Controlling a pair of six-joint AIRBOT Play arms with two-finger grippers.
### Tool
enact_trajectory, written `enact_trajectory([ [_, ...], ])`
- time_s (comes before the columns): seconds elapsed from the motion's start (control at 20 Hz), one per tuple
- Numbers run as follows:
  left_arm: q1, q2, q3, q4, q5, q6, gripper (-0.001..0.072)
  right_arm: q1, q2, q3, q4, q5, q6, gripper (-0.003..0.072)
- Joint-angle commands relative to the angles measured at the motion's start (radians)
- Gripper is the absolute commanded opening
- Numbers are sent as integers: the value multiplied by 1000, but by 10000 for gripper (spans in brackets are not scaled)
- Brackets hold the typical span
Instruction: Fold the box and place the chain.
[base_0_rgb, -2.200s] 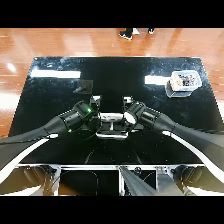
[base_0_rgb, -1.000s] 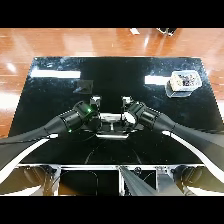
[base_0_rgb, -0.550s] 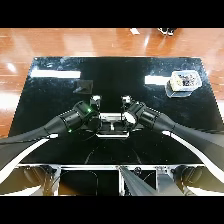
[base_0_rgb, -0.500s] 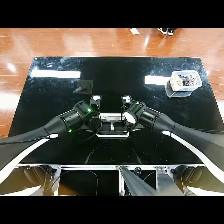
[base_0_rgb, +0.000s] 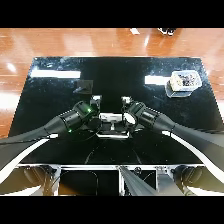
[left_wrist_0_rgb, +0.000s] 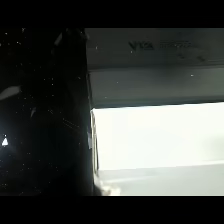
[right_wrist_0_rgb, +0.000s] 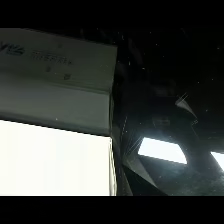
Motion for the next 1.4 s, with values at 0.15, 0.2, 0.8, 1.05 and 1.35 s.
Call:
enact_trajectory([
  [0.15,1,0,0,0,-1,-1,20,0,-6,1,1,-4,2,317],
  [0.2,1,0,0,0,-1,-1,21,0,-6,1,0,-4,2,317],
  [0.8,0,0,0,0,0,-1,20,-2,-7,1,5,-26,-17,28],
  [1.05,0,0,0,0,-1,-1,21,-2,4,1,5,-25,-5,232],
  [1.35,0,0,0,0,-1,-1,20,3,120,1,-66,35,-35,517],
])
